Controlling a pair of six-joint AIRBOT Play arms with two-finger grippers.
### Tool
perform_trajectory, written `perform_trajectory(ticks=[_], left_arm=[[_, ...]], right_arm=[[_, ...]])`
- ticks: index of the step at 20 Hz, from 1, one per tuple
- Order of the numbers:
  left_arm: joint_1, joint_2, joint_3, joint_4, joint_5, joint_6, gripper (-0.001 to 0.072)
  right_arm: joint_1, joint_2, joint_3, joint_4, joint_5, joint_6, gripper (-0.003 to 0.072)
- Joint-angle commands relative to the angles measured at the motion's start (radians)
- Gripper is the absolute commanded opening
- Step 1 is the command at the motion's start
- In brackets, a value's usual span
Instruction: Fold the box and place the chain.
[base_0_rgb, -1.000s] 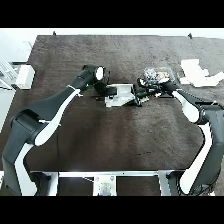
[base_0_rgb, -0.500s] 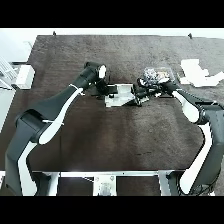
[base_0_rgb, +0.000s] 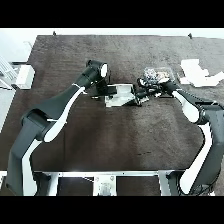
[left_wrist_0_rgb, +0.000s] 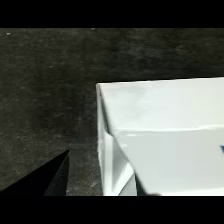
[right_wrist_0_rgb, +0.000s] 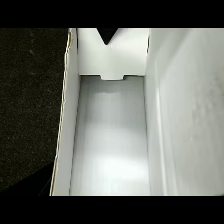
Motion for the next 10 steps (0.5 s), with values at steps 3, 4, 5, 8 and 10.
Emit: perform_trajectory(ticks=[3,4,5,8,10], left_arm=[[0.000,-0.023,0.004,0.007,-0.019,-0.032,0.0448],[0.000,-0.027,0.011,0.007,-0.020,-0.034,0.0448],[0.000,-0.034,0.018,0.007,-0.021,-0.043,0.0448],[0.000,-0.044,0.018,0.007,-0.002,-0.048,0.0447],[0.000,-0.049,0.018,0.003,0.013,-0.049,0.0405]], right_arm=[[0.000,0.000,0.000,0.000,0.000,0.000,0.0550],[0.000,0.000,0.000,0.000,0.000,0.000,0.0550],[0.000,0.000,0.000,0.000,0.000,0.000,0.0550],[0.000,0.000,0.000,0.000,-0.001,0.000,0.0549],[0.000,0.000,0.000,0.000,0.000,0.000,0.0550]])
